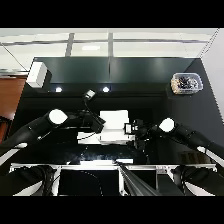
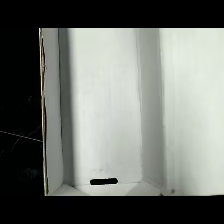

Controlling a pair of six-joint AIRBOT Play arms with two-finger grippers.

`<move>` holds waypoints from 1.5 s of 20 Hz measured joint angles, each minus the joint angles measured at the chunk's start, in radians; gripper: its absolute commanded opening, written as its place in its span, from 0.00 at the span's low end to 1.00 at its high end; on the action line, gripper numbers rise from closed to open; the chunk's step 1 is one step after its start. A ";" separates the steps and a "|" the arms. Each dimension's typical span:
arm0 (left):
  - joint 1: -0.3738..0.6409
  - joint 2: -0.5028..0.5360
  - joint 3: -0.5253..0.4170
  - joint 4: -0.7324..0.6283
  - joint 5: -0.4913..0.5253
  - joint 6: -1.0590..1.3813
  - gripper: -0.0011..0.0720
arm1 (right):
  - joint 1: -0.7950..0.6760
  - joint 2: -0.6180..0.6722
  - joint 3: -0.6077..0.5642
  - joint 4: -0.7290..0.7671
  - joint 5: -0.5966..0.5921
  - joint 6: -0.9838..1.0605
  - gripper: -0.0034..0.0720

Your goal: Fold the box and place the chain.

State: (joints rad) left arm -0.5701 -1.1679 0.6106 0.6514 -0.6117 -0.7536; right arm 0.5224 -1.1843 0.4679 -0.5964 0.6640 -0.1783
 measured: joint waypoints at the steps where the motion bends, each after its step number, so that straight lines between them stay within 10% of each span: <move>1: -0.009 -0.024 0.013 0.031 -0.008 -0.009 0.05 | 0.000 0.000 0.000 0.000 0.000 0.000 0.30; 10: 0.032 0.039 0.118 0.216 -0.134 -0.072 0.05 | 0.000 0.000 0.000 0.000 -0.006 0.000 0.30; 15: 0.210 0.171 0.048 0.251 -0.374 -0.071 0.05 | 0.000 0.000 0.000 0.001 -0.013 0.000 0.30; 16: 0.248 0.189 0.024 0.236 -0.432 -0.041 0.16 | 0.000 0.000 0.000 0.001 -0.014 0.000 0.30; 18: 0.297 0.209 -0.019 0.216 -0.536 0.033 0.97 | 0.000 0.000 0.000 0.001 -0.015 0.000 0.30; 30: 0.149 0.159 -0.100 0.185 -0.311 0.555 0.94 | 0.000 0.000 0.000 0.000 -0.016 0.000 0.30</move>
State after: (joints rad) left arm -0.4210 -1.0088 0.5106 0.8360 -0.9230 -0.1989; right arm 0.5224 -1.1843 0.4679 -0.5961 0.6483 -0.1780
